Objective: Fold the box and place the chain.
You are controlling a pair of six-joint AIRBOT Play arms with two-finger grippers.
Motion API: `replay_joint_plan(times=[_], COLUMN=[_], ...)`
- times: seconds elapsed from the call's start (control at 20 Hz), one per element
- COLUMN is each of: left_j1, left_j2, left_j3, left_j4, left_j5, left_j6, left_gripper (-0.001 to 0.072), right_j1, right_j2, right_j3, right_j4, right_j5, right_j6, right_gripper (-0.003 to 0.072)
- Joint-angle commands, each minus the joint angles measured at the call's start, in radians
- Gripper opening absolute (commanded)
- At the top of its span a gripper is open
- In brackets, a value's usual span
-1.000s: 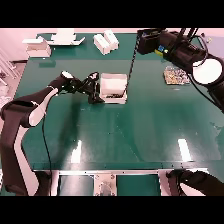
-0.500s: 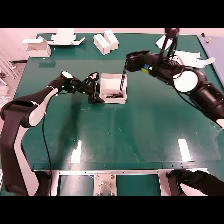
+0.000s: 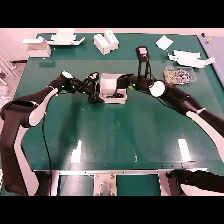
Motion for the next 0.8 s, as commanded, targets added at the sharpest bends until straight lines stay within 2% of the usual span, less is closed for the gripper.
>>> replay_joint_plan(times=[0.0,0.05,0.15,0.3,0.45,0.5,0.6,0.65,0.75], left_j1=[0.001,0.001,0.001,0.001,0.001,0.001,0.001,0.001,0.001], left_j2=[0.001,0.001,0.001,0.001,0.001,0.001,0.001,0.001,0.001], left_j3=[0.000,0.000,0.000,0.000,0.000,0.000,0.000,0.000,0.000], left_j4=[0.000,0.000,0.000,0.000,0.000,0.000,0.000,0.000,0.000], left_j5=[0.001,0.001,0.001,0.001,0.001,0.001,0.001,0.001,0.001], left_j6=[0.000,0.000,0.000,0.000,0.000,0.000,0.000,0.000,0.000], left_gripper=[0.0541,0.0541,0.0541,0.0541,0.0541,0.0541,0.0541,0.0541,0.0541], right_j1=[0.018,0.019,0.021,0.021,0.016,0.002,-0.043,-0.071,-0.133], right_j2=[-0.064,-0.079,-0.093,-0.063,0.036,0.074,0.131,0.149,0.151], right_j3=[-0.004,-0.004,-0.004,-0.001,0.002,0.008,0.023,0.026,0.042], right_j4=[0.006,0.007,0.006,0.006,0.005,0.003,0.003,0.005,0.019], right_j5=[0.004,0.008,0.023,0.023,0.027,0.037,0.059,0.069,0.133], right_j6=[-0.002,-0.001,-0.002,-0.042,-0.138,-0.179,-0.254,-0.315,-0.428], right_gripper=[0.0006,0.0020,0.0557,0.0559,0.0550,0.0469,0.0390,0.0281,0.0214])
